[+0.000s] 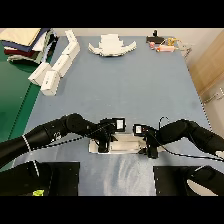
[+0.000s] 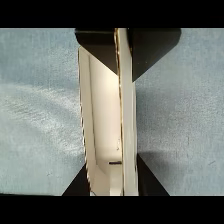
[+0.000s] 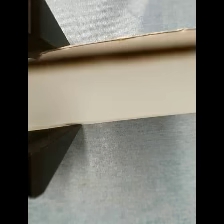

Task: Fold the box.

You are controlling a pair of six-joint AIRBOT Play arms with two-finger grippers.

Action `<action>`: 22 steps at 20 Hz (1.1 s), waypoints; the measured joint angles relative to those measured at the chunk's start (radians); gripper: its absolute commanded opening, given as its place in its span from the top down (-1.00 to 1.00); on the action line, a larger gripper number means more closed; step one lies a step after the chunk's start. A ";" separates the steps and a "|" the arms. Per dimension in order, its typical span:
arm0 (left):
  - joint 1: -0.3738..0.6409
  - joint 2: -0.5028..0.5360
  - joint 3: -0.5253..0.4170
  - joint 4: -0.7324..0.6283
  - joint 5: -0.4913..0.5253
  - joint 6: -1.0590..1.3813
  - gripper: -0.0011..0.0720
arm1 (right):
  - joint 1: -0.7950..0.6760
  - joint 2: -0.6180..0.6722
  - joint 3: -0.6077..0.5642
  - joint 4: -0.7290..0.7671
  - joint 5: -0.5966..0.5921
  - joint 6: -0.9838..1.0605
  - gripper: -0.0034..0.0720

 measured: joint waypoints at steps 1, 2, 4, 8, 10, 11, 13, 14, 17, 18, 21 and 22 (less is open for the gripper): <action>0.000 0.000 0.000 -0.011 -0.002 0.000 0.93 | 0.000 0.000 0.000 0.000 0.000 0.000 -0.37; 0.000 -0.001 0.000 -0.019 -0.008 -0.004 0.93 | 0.000 0.000 0.000 0.000 0.000 0.000 -0.37; 0.000 0.000 0.000 -0.031 -0.026 -0.023 0.93 | 0.000 0.000 0.000 0.000 -0.004 -0.003 -0.37; 0.006 0.026 -0.001 -0.007 -0.057 -0.100 -0.50 | 0.001 -0.002 -0.002 0.000 -0.015 -0.002 -0.37; 0.015 0.051 -0.001 0.019 -0.060 -0.158 -0.49 | 0.001 -0.002 -0.002 0.000 -0.014 0.000 -0.37; 0.023 0.060 -0.001 0.028 -0.054 -0.183 -0.49 | 0.001 -0.002 -0.002 0.000 -0.011 -0.001 -0.37; 0.036 0.073 -0.001 0.040 -0.057 -0.216 -0.49 | 0.001 -0.002 -0.002 0.000 -0.008 0.000 -0.37; 0.040 0.078 -0.001 0.045 -0.060 -0.233 -0.49 | 0.001 -0.002 -0.002 0.000 -0.007 0.000 -0.37; 0.048 0.101 0.002 0.098 -0.096 -0.327 -0.49 | 0.001 -0.002 -0.002 0.000 -0.003 0.000 -0.37; 0.048 0.115 0.005 0.139 -0.122 -0.384 -0.27 | 0.001 -0.002 -0.002 0.000 -0.003 0.000 -0.37; 0.050 0.185 0.033 0.319 -0.259 -0.655 0.94 | 0.001 -0.002 -0.002 0.000 -0.003 0.000 -0.37; 0.051 0.212 0.043 0.367 -0.307 -0.754 0.94 | 0.001 -0.002 -0.002 0.000 -0.003 0.000 -0.37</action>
